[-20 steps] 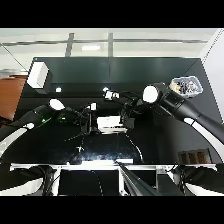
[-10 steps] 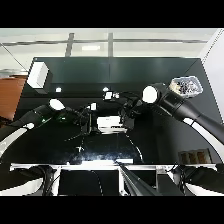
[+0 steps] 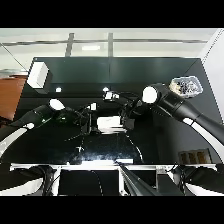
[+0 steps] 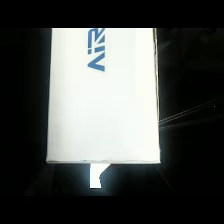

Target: Fold the box and place the chain.

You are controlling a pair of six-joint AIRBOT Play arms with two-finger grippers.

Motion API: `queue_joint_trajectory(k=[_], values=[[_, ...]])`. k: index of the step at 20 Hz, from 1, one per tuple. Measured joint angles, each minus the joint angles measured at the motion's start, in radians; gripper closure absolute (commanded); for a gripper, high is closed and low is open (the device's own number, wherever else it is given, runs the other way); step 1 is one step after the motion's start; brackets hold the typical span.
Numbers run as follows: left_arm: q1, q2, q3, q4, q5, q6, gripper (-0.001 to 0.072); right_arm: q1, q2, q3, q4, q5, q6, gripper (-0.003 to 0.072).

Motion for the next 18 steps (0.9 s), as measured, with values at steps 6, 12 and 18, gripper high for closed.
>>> queue_joint_trajectory(k=[6, 12, 18], values=[[0.000, 0.000, 0.000, 0.000, 0.000, -0.001, 0.0320, 0.000, 0.000, -0.001, -0.004, -0.005, 0.009, 0.0206], [0.000, 0.000, 0.000, 0.001, 0.000, 0.001, 0.0320, 0.026, -0.016, -0.012, -0.007, -0.021, 0.018, 0.0205], [0.001, 0.000, 0.000, 0.000, 0.000, -0.003, 0.0320, 0.014, 0.022, 0.004, -0.012, -0.007, 0.079, 0.0205]])
